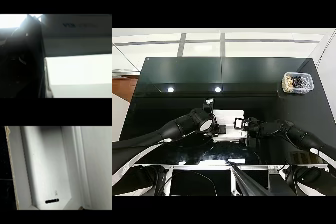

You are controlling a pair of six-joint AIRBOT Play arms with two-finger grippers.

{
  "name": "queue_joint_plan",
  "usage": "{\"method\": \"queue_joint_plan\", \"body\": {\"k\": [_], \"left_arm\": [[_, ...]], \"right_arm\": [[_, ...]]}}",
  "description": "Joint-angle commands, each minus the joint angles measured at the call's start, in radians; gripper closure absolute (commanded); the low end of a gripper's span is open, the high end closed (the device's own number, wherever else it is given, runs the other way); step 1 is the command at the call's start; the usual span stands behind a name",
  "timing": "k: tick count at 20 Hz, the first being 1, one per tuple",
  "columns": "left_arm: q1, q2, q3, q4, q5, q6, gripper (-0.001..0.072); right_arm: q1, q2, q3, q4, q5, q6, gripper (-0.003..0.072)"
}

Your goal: Fold the box and place the chain.

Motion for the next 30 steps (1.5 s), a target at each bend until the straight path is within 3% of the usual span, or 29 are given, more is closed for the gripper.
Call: {"method": "queue_joint_plan", "body": {"k": [1, 6, 7, 11, 12, 13, 14, 24, 26, 27, 29, 30], "left_arm": [[-0.001, -0.002, 0.005, -0.003, 0.01, -0.002, 0.051], [-0.001, -0.014, 0.016, -0.003, -0.001, -0.001, 0.0584], [-0.001, -0.014, 0.018, -0.003, -0.002, 0.001, 0.0653], [-0.001, -0.014, 0.022, -0.003, -0.002, 0.003, 0.0658], [-0.001, -0.014, 0.022, -0.003, -0.002, 0.003, 0.0593], [-0.001, -0.014, 0.023, -0.003, -0.002, 0.003, 0.0431], [-0.001, -0.014, 0.024, -0.002, -0.011, 0.003, 0.0353], [0.0, -0.02, 0.037, 0.009, -0.027, 0.002, 0.0362], [0.0, -0.021, 0.037, 0.009, -0.018, 0.003, 0.0543], [0.0, -0.021, 0.037, 0.008, -0.013, 0.003, 0.0567], [-0.001, -0.021, 0.037, 0.009, -0.013, 0.008, 0.0681], [0.0, -0.021, 0.037, 0.009, -0.013, 0.008, 0.0681]], "right_arm": [[0.001, 0.0, 0.0, 0.0, 0.0, 0.0, 0.0146], [0.001, 0.0, 0.0, 0.0, 0.0, 0.0, 0.0146], [0.001, 0.0, 0.0, 0.0, 0.0, 0.0, 0.0146], [0.001, 0.0, 0.0, 0.0, 0.0, 0.0, 0.0146], [0.001, 0.0, 0.0, 0.0, 0.0, 0.0, 0.0146], [0.001, 0.0, 0.0, 0.0, 0.0, 0.0, 0.0146], [0.001, 0.0, 0.0, 0.0, 0.0, 0.0, 0.0146], [0.001, 0.0, 0.0, 0.0, 0.0, 0.0, 0.0146], [0.001, 0.0, 0.0, 0.0, 0.0, 0.0, 0.0146], [0.001, 0.0, 0.0, 0.0, 0.0, 0.0, 0.0146], [0.001, 0.0, 0.0, 0.0, 0.0, 0.0, 0.0146], [0.001, 0.0, 0.0, 0.0, 0.0, 0.0, 0.0146]]}}
